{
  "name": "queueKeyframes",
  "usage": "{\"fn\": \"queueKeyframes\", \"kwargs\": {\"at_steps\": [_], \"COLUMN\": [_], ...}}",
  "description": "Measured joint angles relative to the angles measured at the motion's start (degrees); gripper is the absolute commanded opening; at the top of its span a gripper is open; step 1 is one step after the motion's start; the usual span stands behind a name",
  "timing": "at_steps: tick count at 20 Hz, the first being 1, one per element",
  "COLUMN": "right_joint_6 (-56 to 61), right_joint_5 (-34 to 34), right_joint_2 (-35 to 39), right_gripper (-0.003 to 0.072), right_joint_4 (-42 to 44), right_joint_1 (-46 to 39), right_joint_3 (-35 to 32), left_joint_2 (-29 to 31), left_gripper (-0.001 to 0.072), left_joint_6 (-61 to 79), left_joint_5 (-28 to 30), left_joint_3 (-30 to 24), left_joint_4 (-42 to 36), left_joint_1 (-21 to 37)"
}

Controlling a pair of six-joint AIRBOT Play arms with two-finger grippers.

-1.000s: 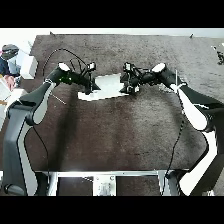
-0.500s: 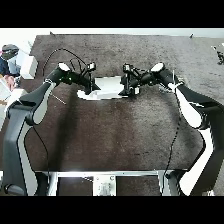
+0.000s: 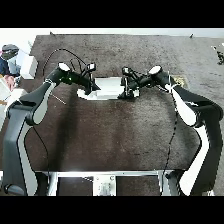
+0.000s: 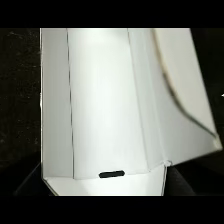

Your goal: Fold the box and place the chain.

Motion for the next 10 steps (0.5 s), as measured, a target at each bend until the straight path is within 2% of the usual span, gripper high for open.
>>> {"fn": "queueKeyframes", "kwargs": {"at_steps": [6,8,10], "right_joint_6": [1.2,1.3,1.2], "right_joint_5": [1.7,1.9,1.9], "right_joint_2": [-2.6,-2.9,-3.0], "right_gripper": [0.072,0.068,0.068], "right_joint_4": [0.9,0.9,0.9], "right_joint_1": [0.1,0.2,0.3], "right_joint_3": [2.5,2.8,2.9], "left_joint_2": [0.0,0.0,0.0], "left_gripper": [0.0012,0.0012,0.0012], "left_joint_6": [0.0,0.0,0.0], "left_joint_5": [0.1,0.1,0.1], "left_joint_3": [0.0,0.0,0.0], "left_joint_4": [0.0,0.0,0.0], "left_joint_1": [0.0,0.0,0.0]}}
